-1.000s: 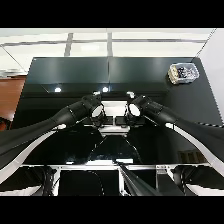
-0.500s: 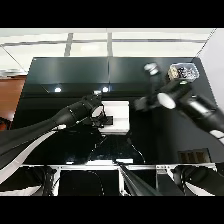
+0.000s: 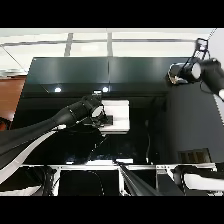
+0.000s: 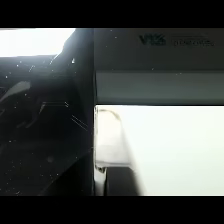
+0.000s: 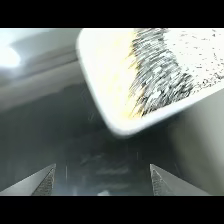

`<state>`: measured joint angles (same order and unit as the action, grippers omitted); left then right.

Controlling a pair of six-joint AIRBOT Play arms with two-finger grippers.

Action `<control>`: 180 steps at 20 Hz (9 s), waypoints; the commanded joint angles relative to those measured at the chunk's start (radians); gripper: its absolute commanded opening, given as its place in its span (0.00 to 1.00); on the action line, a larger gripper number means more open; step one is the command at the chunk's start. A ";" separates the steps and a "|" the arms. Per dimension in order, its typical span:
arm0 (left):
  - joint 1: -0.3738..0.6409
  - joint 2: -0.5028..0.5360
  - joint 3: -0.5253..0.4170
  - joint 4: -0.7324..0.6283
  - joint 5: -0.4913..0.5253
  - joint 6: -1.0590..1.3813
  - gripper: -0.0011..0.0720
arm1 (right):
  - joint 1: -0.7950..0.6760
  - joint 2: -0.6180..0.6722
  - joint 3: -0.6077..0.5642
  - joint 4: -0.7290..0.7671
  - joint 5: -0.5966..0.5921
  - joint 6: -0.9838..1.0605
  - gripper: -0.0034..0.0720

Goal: Fold the box and place the chain.

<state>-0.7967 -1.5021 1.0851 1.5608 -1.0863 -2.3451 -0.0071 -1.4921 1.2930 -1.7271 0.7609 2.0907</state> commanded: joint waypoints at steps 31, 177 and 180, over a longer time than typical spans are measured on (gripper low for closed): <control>0.001 0.000 0.000 -0.001 0.009 0.007 0.05 | -0.242 -0.534 0.720 0.562 0.358 0.112 0.80; 0.499 0.229 -0.476 -1.035 0.213 2.660 1.00 | 0.247 0.437 -0.496 0.679 0.195 -0.580 0.33; 0.497 0.165 -0.433 -1.054 0.207 2.660 1.00 | 0.247 0.437 -0.496 0.679 0.193 -0.580 0.33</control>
<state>-0.2981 -1.2629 0.6094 0.5476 -0.8734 0.2649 0.2398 -1.0554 0.7975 -1.0485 0.9554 1.5105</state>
